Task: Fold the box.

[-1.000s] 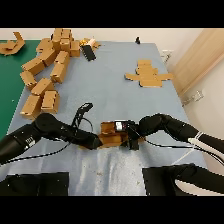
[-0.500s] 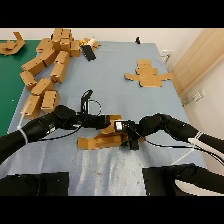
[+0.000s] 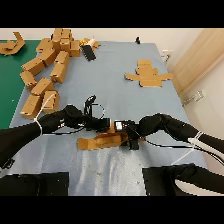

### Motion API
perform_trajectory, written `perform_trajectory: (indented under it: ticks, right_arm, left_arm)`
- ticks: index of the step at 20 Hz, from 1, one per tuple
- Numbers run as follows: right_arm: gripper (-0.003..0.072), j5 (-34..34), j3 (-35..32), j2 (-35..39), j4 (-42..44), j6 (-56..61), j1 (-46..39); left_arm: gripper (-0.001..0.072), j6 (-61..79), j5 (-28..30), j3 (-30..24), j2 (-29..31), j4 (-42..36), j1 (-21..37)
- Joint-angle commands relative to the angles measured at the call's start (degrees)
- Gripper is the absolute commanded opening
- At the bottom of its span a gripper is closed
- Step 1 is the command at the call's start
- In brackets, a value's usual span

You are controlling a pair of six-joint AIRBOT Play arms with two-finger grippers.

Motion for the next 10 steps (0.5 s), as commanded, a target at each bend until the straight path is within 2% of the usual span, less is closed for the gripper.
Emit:
perform_trajectory:
  ticks: [1, 5, 10]
  right_arm:
    - [0.0511, -0.02, -0.04, 0.07, 0.00, -0.02, 0.02]
    - [0.0511, 0.00, -0.04, 0.07, 0.00, -0.02, 0.02]
    - [0.0511, 0.00, -0.04, 0.07, 0.00, -0.02, 0.02]
  left_arm:
    - [0.0013, -1.49, -0.81, 1.09, -0.33, 1.88, 0.76]
    - [0.0013, 5.64, -5.77, 3.37, 3.48, 1.84, 7.21]
    - [0.0013, 15.41, -10.16, -1.51, 15.69, 1.92, 15.54]
